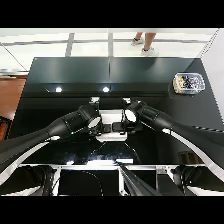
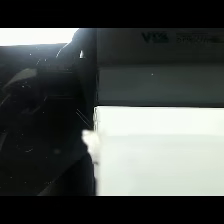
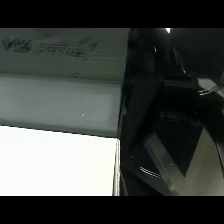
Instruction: Fold the box and place the chain.
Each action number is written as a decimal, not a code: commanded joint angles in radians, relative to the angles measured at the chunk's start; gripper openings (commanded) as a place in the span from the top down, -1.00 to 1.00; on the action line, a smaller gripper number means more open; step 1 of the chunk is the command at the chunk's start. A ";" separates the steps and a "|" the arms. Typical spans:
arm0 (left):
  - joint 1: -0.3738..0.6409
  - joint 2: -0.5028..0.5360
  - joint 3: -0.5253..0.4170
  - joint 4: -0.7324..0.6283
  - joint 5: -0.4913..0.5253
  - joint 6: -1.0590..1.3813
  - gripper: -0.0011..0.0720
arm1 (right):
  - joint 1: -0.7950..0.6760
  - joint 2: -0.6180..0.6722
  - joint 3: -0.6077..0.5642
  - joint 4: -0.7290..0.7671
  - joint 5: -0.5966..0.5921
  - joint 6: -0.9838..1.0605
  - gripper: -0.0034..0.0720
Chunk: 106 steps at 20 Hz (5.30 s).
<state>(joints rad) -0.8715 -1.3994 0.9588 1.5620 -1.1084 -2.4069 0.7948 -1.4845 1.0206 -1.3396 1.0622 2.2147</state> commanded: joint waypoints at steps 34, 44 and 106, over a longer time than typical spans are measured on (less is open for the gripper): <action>0.001 0.000 0.000 -0.003 -0.001 -0.001 0.91 | -0.839 0.507 -0.229 -0.754 -0.409 0.007 -0.64; 0.001 0.000 0.000 -0.003 -0.001 -0.001 0.91 | -1.047 -0.202 0.512 0.032 0.039 -0.137 -1.00; 0.001 0.000 0.000 -0.003 -0.001 -0.001 0.91 | -0.411 0.458 -0.017 0.797 0.173 -1.036 0.90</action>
<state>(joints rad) -0.8715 -1.3994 0.9588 1.5581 -1.1091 -2.4081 0.3027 -1.0153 1.0260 -0.6006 1.3293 1.1782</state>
